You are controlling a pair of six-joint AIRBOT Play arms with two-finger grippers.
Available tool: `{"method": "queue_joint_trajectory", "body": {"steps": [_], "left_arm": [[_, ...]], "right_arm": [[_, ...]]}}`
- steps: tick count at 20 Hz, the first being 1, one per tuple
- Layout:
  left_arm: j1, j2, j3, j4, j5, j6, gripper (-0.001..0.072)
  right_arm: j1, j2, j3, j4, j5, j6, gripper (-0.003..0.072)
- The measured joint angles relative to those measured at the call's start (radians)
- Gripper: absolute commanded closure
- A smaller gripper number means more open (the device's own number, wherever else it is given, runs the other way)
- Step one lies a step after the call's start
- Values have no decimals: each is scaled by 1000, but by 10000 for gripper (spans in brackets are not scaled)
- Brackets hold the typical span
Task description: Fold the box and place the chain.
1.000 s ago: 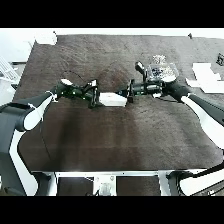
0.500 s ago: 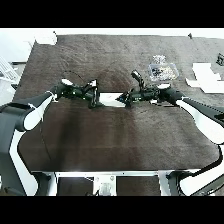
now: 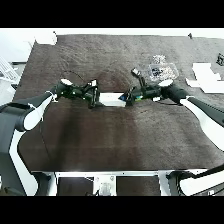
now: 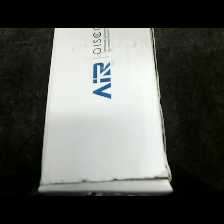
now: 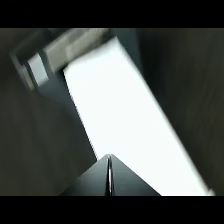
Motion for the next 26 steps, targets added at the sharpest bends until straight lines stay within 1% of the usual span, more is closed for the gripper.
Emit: {"method": "queue_joint_trajectory", "body": {"steps": [4, 6, 7, 9, 13, 15, 18, 20, 23, 26], "left_arm": [[0, 0, 0, 0, 2, 0, 348], [0, 0, 0, 0, 2, 1, 349], [0, 0, 0, 0, 2, 1, 348], [0, 0, 0, 0, 2, 1, 348], [0, 0, 0, 0, -7, 2, 348], [0, 0, 0, 0, -11, 3, 348], [0, 0, 0, -9, -13, 3, 348], [0, 0, 0, -20, -13, 3, 348], [0, 0, 0, -27, -14, 3, 348], [0, 0, 0, -30, -14, 3, 349]], "right_arm": [[-1, 150, -5, 37, 2, 30, 681], [0, 233, -42, 32, -15, 65, 681], [0, 286, -72, 35, -45, 86, 680], [-1, 393, -158, 12, -103, 128, 680], [-32, 618, -377, -15, -230, 180, 680], [-58, 702, -479, -21, -274, 193, 679], [-84, 787, -599, -26, -306, 203, 679], [-93, 816, -647, -26, -319, 205, 679], [-98, 837, -693, -27, -327, 208, 679], [-100, 845, -712, -27, -330, 209, 679]]}}
